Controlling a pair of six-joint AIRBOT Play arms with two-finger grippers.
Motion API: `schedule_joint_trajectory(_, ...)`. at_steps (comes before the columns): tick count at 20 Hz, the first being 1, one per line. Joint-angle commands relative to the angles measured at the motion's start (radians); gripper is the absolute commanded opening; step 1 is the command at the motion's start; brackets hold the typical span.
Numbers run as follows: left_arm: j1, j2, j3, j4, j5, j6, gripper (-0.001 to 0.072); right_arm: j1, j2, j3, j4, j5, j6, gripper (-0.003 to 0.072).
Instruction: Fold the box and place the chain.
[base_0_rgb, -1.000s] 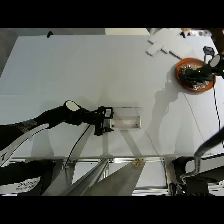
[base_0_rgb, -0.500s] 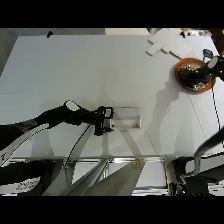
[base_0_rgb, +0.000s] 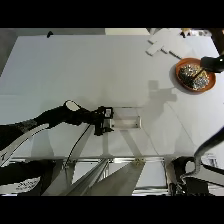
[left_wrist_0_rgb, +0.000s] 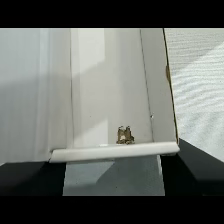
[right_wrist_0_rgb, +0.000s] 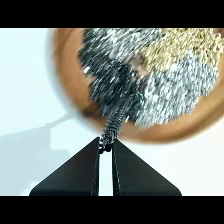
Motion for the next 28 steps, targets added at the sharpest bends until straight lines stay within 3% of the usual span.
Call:
schedule_joint_trajectory(1, 0.0, 0.0, 0.0, 0.0, 0.0, 0.0, 0.0012, 0.0, 0.149, 0.0, 0.126, 0.154, -0.096, 0.0011)
schedule_joint_trajectory(7, 0.0, 0.001, 0.0, 0.0, 0.0, 0.0, 0.0012, 0.0, 0.375, 0.0, 0.39, 0.311, -0.175, 0.0011)
schedule_joint_trajectory(13, 0.0, 0.001, 0.0, 0.0, 0.0, 0.0, 0.0012, 0.12, 0.546, 0.0, 0.444, 0.384, -0.194, 0.0011)
schedule_joint_trajectory(19, 0.0, 0.001, 0.0, 0.0, 0.0, 0.0, 0.0012, 0.285, 0.603, 0.0, 0.457, 0.413, -0.19, 0.0011)
schedule_joint_trajectory(24, 0.0, 0.0, 0.0, 0.0, 0.0, 0.0, 0.0012, 0.401, 0.603, -0.001, 0.568, 0.406, -0.19, 0.0011)
schedule_joint_trajectory(28, 0.0, 0.001, 0.0, 0.0, 0.0, 0.0, 0.0012, 0.507, 0.603, -0.046, 0.575, 0.33, -0.19, 0.0011)
